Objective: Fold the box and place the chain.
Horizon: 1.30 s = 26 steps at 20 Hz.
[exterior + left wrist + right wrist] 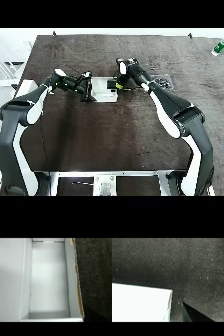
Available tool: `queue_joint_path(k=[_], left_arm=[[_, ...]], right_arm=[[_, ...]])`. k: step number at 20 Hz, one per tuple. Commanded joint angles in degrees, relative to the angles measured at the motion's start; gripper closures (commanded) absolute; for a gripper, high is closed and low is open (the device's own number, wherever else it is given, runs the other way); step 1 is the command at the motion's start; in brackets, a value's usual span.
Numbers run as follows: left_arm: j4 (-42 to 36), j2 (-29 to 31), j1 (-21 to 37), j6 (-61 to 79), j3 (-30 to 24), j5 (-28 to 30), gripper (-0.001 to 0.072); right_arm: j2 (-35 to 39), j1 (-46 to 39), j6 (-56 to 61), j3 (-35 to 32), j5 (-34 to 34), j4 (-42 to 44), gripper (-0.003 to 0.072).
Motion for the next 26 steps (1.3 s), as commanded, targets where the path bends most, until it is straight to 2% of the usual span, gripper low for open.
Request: queue_joint_path(k=[1,5,8,11,13,19,20,21,26], left_arm=[[-0.11,0.02,0.02,-0.07,0.02,0.09,0.02],[-0.11,0.02,0.02,-0.07,0.04,0.09,0.0199],[-0.09,0.02,0.02,-0.07,0.04,0.09,0.0199],[-0.07,0.02,0.02,-0.09,0.04,0.09,0.02],[-0.07,0.02,0.02,-0.09,0.04,0.07,0.02],[-0.07,0.02,0.02,-0.09,0.04,0.07,0.02],[-0.07,0.02,0.02,-0.09,0.04,0.07,0.02],[-0.07,0.02,0.02,-0.07,0.02,0.07,0.02],[-0.07,0.02,0.02,-0.09,0.04,0.07,0.0199]], right_arm=[[2.58,0.02,-5.57,0.07,3.19,0.39,0.025],[7.93,0.02,-12.55,0.0,6.91,-0.7,0.025],[13.42,-0.07,-13.88,-1.33,1.27,-8.33,0.0251],[19.71,-1.09,-15.37,-6.36,-1.05,-12.09,0.0251],[24.85,-2.71,-15.45,-12.87,-5.16,-12.24,0.0251],[41.42,-12.81,-13.27,-41.27,-26.49,-11.43,0.0251],[42.21,-16.0,-13.35,-44.61,-29.9,-9.49,0.0245],[41.88,-19.28,-13.97,-46.49,-31.15,-7.23,0.0182],[35.67,-27.63,-29.44,-46.49,-31.5,4.0,0.0182]])
